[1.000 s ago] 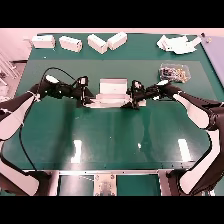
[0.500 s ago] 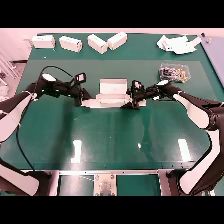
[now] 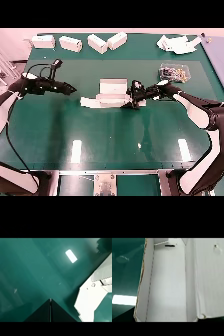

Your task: Fold the box and place the chain.

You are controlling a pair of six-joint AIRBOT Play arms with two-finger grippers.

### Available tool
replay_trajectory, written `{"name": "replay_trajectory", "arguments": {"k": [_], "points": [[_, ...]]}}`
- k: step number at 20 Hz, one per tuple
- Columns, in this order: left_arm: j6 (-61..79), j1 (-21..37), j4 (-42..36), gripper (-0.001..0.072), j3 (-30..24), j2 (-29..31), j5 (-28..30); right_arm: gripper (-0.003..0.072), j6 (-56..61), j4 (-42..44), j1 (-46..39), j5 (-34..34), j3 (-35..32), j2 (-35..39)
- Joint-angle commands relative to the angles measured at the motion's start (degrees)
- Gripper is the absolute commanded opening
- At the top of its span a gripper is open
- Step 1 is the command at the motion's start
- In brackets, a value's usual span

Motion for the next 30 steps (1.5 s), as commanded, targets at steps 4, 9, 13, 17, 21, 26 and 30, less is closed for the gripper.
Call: {"name": "replay_trajectory", "arguments": {"k": [4,9,13,17,21,26,30], "points": [[-20.4,1.2,6.5,0.0016,-0.2,-0.8,-1.2,0.0585,0.0,0.0,0.0,0.0,0.0,0.0],[-25.9,1.2,7.5,0.0016,-0.2,-1.7,-2.9,0.0585,0.0,0.0,0.0,0.0,0.0,0.0],[-26.3,-0.9,6.1,0.0017,-0.2,-4.7,-4.8,0.0585,0.0,0.0,0.0,0.0,0.0,0.0],[-25.6,-6.1,5.5,0.0017,-0.2,-6.2,-3.0,0.0585,0.0,0.0,0.0,0.0,0.0,0.0],[-23.4,-9.6,1.4,0.0017,-0.1,-6.2,-1.8,0.0585,0.0,0.0,0.0,0.0,0.0,0.0],[-22.5,-10.2,-1.9,0.0017,-0.1,-6.2,-3.2,0.0585,0.0,0.0,0.0,0.0,0.0,0.0],[-17.4,-10.2,-7.9,0.0018,-0.1,-6.2,-5.0,0.0585,0.0,0.0,0.0,0.0,0.0,0.0]]}}
